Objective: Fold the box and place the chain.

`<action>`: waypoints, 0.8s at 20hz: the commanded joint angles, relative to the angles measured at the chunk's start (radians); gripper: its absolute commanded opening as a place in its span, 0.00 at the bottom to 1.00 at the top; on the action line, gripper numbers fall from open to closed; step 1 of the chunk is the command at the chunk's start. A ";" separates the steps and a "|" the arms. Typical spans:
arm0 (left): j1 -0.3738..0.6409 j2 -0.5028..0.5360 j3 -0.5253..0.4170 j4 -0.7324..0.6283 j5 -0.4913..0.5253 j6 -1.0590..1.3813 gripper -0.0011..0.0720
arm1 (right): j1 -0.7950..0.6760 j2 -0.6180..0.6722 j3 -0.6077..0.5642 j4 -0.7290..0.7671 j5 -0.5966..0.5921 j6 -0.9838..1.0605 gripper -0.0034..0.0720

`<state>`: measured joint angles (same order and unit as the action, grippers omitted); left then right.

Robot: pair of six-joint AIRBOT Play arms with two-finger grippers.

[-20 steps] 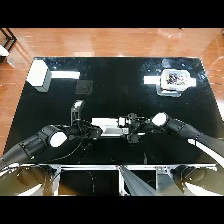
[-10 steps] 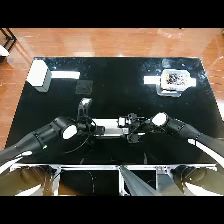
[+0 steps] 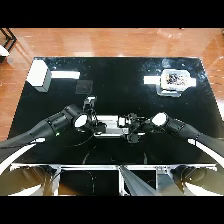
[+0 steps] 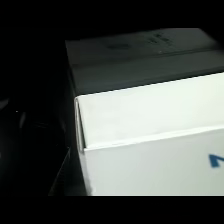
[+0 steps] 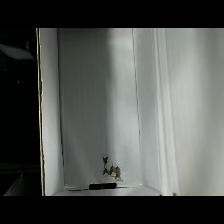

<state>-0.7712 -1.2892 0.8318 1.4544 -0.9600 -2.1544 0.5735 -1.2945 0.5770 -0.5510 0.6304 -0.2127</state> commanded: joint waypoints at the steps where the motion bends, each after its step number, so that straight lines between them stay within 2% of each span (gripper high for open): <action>1: 0.000 -0.024 0.020 0.013 -0.031 -0.054 0.66 | 0.001 0.000 0.000 0.000 0.000 0.000 0.66; 12: 0.000 -0.040 0.020 0.014 0.009 -0.102 0.61 | 0.001 0.000 0.000 0.000 0.000 0.000 0.66; 14: 0.000 -0.040 0.020 0.013 0.008 -0.102 0.47 | 0.001 0.000 0.000 0.000 0.000 0.000 0.66; 16: 0.000 -0.040 0.020 0.003 0.008 -0.106 0.42 | 0.001 0.000 0.000 0.000 0.000 0.000 0.66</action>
<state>-0.7712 -1.3285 0.8505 1.4677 -0.9535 -2.2551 0.5735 -1.2945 0.5770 -0.5510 0.6308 -0.2131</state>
